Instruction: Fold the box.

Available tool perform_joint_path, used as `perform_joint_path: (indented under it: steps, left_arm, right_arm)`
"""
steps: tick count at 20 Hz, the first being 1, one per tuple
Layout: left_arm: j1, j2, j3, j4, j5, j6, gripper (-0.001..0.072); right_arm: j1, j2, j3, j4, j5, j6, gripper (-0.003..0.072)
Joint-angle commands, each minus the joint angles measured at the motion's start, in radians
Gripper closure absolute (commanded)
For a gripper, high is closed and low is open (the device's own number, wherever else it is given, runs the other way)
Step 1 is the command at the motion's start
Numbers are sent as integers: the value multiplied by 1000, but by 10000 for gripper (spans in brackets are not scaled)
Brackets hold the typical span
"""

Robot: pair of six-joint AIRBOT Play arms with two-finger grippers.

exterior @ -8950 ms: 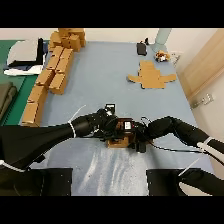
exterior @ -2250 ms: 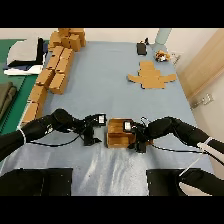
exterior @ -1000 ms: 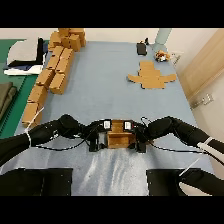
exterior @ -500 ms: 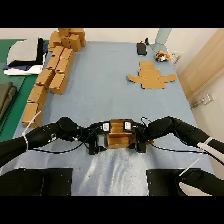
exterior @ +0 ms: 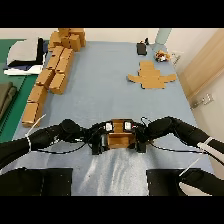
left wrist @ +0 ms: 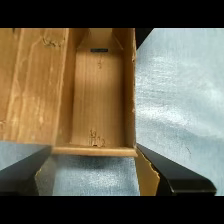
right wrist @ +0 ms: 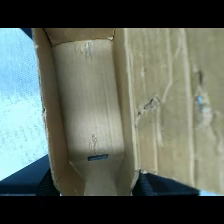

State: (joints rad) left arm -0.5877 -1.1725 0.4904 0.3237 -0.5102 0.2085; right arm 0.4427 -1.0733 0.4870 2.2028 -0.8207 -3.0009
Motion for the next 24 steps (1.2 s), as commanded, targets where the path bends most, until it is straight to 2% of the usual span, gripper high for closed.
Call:
perform_joint_path:
  steps: [1,11,12,13,14,17,19,24]
  left_arm:
    - [-11,-19,2,-13,22,1,9]
    - [-42,-51,34,-1,22,-1,11]
    - [-42,-51,34,3,23,-9,101]
    - [-42,-51,34,21,26,-29,252]
    - [-42,-51,34,39,32,-52,266]
    - [-42,-51,34,47,41,-71,263]
    - [-42,-51,34,47,41,-71,164]
    - [-42,-51,34,48,62,-66,165]
  right_arm:
    - [0,0,1,0,0,0,217]
    - [0,0,1,0,0,0,217]
    - [0,0,1,0,0,0,217]
    - [0,0,1,0,0,0,217]
    - [0,0,1,0,0,0,217]
    - [0,0,1,0,0,0,217]
    - [0,0,1,0,0,0,217]
    - [0,0,1,0,0,0,217]
